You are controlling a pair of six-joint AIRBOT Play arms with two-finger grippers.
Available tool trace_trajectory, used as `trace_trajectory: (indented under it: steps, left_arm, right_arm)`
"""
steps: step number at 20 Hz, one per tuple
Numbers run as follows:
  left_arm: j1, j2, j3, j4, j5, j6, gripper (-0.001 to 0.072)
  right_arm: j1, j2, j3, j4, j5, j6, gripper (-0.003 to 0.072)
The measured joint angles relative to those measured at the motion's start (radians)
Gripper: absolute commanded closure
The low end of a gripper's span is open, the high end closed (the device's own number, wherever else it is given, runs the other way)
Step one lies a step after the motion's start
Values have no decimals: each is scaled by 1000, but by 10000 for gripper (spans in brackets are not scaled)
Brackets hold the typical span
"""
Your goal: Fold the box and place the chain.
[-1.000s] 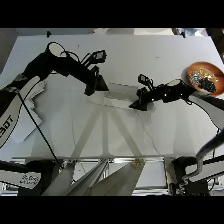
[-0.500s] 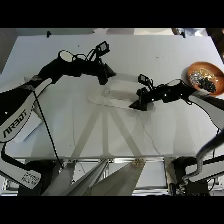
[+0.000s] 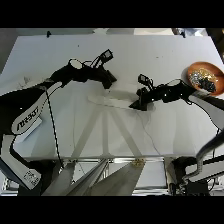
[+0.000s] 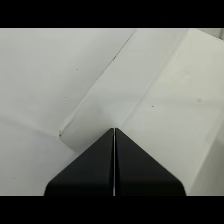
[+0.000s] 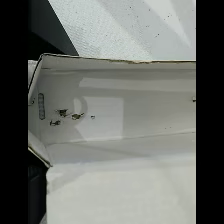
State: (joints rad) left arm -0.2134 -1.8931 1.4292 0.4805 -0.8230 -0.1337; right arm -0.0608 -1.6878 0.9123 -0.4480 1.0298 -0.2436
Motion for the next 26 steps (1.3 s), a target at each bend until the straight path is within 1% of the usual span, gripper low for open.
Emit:
trace_trajectory:
  steps: [2, 6, 9, 10, 11, 12, 13, 15, 16, 17, 22, 26]
  left_arm:
    - [0, 10, 0, 8, -13, -3, 694]
    - [27, 86, 0, 58, -64, -6, 694]
    - [68, 153, 0, 169, -161, -6, 686]
    - [85, 170, 0, 212, -189, -5, 626]
    - [100, 182, 0, 251, -220, -3, 491]
    - [114, 190, -1, 285, -246, 3, 312]
    - [126, 196, -4, 312, -257, 12, 189]
    - [142, 201, -22, 342, -274, 55, 94]
    - [145, 202, -35, 347, -273, 90, 28]
    - [148, 200, -51, 343, -275, 133, 6]
    - [142, 165, -135, 298, -271, 352, 6]
    - [126, 143, -166, 278, -255, 433, 6]
  right_arm:
    - [0, 0, 0, 0, 0, 0, 287]
    - [0, 0, 0, 0, 0, 0, 287]
    - [0, 0, 0, 0, 0, 0, 287]
    - [0, 0, 0, 0, 0, 0, 287]
    - [0, 0, 0, 0, 0, 0, 287]
    - [0, 0, 0, 0, 0, 0, 287]
    - [0, 0, 0, 0, 0, 0, 287]
    - [0, 0, 0, 0, 0, 0, 287]
    - [0, 0, 0, 0, 0, 0, 287]
    - [0, 0, 0, 0, 0, 0, 287]
    - [0, 0, 0, 0, 0, 0, 287]
    - [0, 0, 0, 0, 0, 0, 287]
